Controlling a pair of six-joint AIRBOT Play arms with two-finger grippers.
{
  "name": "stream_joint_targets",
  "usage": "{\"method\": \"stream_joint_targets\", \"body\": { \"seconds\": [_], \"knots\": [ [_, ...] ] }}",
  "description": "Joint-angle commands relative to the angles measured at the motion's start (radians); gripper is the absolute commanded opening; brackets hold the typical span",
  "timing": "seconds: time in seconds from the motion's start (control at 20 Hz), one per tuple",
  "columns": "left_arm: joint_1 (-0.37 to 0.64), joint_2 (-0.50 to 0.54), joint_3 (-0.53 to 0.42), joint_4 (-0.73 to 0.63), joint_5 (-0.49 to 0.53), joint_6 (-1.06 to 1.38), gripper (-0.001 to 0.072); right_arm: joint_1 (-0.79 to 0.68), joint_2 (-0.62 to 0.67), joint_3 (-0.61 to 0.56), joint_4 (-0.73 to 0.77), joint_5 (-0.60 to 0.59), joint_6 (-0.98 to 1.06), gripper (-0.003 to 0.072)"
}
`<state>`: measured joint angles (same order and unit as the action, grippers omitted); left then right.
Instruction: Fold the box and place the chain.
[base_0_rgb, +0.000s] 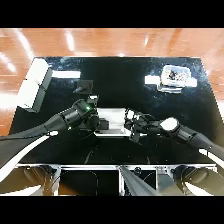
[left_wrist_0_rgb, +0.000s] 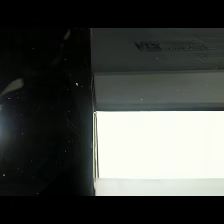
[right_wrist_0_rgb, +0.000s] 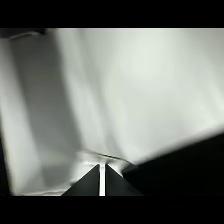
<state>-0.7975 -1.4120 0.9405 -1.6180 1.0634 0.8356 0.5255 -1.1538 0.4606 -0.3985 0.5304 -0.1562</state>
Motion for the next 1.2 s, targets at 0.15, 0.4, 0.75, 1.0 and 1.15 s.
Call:
{"method": "stream_joint_targets", "body": {
  "seconds": [0.15, 0.4, 0.75, 1.0, 1.15],
  "knots": [
    [-0.001, -0.001, 0.0, -0.003, 0.002, 0.002, 0.0019, -0.216, 0.023, 0.0, -0.081, 0.164, 0.163, 0.0049],
    [-0.001, -0.001, 0.0, -0.011, 0.001, 0.002, 0.0019, -0.453, 0.029, 0.001, -0.1, 0.399, 0.606, 0.0048],
    [0.0, -0.001, 0.0, -0.014, 0.006, 0.002, 0.0019, -0.703, 0.035, 0.029, -0.128, 0.654, 0.946, 0.0029],
    [0.0, -0.001, 0.0, -0.014, 0.009, 0.002, 0.0019, -0.807, 0.034, 0.016, -0.546, 0.68, 1.327, 0.0029],
    [-0.001, -0.001, 0.0, -0.016, 0.009, 0.002, 0.0019, -0.76, 0.022, -0.049, -0.528, 0.624, 1.374, 0.0029]
  ]
}}
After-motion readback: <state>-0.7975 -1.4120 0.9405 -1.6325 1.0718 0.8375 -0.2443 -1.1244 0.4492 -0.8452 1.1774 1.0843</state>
